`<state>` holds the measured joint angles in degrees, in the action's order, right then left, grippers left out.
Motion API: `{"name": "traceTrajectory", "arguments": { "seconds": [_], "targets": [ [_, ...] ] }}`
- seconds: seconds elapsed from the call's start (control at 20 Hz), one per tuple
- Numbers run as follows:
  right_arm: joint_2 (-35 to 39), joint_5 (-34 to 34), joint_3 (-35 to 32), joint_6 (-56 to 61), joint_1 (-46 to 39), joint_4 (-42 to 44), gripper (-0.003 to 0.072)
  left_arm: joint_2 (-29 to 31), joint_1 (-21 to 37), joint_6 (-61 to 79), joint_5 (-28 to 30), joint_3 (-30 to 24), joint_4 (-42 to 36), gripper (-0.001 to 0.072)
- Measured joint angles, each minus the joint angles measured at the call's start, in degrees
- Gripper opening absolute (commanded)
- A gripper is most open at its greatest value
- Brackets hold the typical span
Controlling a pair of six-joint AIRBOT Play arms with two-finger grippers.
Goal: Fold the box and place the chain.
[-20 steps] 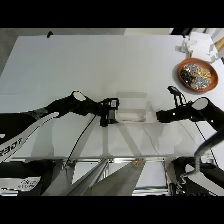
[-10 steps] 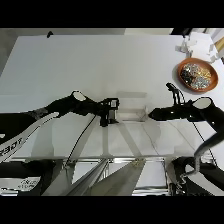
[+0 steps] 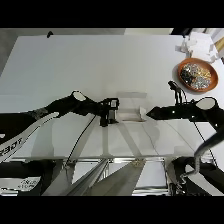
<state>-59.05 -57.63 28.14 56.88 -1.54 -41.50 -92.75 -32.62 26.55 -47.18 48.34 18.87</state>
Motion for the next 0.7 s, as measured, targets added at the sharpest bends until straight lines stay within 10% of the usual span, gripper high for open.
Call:
{"name": "traceTrajectory", "arguments": {
  "seconds": [0.7],
  "targets": [
    [-1.7,9.3,3.5,19.9,14.6,-13.6,0.0370,0.0,0.0,0.0,0.0,0.0,0.0,0.0072]
  ]
}}
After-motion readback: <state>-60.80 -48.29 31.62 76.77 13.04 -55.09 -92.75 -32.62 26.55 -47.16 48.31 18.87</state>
